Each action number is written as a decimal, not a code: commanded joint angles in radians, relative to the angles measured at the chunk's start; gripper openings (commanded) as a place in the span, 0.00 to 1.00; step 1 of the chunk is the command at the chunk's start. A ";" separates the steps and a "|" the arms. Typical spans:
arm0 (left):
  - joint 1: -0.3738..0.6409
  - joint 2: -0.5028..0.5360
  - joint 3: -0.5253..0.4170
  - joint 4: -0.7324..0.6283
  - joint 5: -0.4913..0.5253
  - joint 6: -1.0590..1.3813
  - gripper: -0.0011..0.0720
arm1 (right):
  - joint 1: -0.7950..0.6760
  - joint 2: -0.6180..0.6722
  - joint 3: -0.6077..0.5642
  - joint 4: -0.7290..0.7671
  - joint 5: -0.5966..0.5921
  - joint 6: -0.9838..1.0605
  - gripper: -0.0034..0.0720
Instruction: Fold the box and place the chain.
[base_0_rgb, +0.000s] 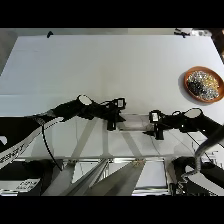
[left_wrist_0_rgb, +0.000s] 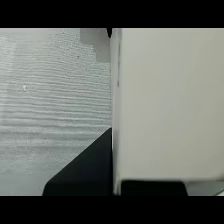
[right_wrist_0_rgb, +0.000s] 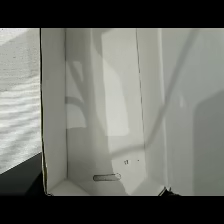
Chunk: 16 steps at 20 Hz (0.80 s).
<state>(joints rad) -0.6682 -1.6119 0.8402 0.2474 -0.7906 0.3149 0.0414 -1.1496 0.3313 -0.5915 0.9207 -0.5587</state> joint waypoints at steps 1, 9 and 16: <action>0.000 0.001 0.001 -0.001 0.001 -0.001 0.03 | 0.002 -0.009 0.000 -0.029 -0.021 0.001 0.67; 0.000 0.001 0.001 -0.001 0.001 -0.001 0.03 | 0.002 -0.009 0.000 -0.037 -0.032 0.000 0.57; 0.000 0.001 0.001 -0.001 0.001 -0.001 0.03 | 0.002 -0.009 0.000 -0.039 -0.037 0.000 0.52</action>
<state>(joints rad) -0.6682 -1.6119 0.8402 0.2466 -0.7902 0.3141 0.0429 -1.1580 0.3317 -0.6262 0.8906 -0.5583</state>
